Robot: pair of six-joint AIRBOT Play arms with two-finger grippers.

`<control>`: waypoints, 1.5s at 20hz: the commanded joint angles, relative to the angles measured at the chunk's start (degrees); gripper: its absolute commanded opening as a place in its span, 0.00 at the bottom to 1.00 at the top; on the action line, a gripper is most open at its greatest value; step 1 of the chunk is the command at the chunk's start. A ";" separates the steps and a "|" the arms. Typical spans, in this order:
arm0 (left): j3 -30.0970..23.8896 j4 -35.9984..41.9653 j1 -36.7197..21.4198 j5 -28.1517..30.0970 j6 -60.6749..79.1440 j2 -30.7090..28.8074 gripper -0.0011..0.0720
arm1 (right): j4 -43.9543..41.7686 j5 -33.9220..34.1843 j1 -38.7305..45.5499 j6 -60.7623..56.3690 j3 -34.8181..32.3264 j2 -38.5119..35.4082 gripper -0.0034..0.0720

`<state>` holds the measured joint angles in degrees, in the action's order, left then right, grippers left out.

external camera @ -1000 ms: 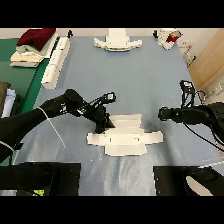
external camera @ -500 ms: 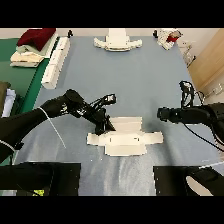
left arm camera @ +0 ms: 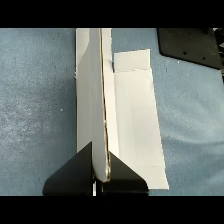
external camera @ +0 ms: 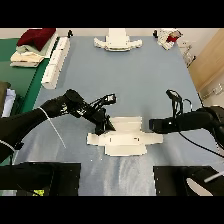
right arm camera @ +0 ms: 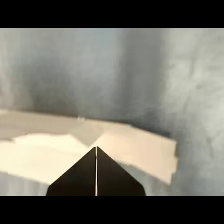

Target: Fold the box.

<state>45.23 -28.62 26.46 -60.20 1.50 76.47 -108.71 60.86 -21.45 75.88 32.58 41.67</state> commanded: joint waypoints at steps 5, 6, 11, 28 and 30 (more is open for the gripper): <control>0.02 0.17 -0.02 0.04 0.02 0.00 0.03 | 0.87 9.73 -26.01 -15.23 -0.07 -8.00 0.05; 0.02 0.17 -0.02 0.04 0.02 0.00 0.03 | 1.07 9.11 -32.20 -15.41 -0.07 -8.46 0.05; 0.02 0.17 -0.02 0.07 0.02 0.00 0.03 | 23.54 3.30 -54.64 -13.22 -0.11 -3.65 0.96; 0.02 0.33 -0.02 0.04 0.02 0.00 0.03 | 47.52 0.28 -56.43 -11.89 1.18 13.68 0.99; 0.02 0.33 -0.02 0.07 0.02 0.00 0.03 | 47.60 -0.20 -56.22 -13.14 1.27 13.62 0.99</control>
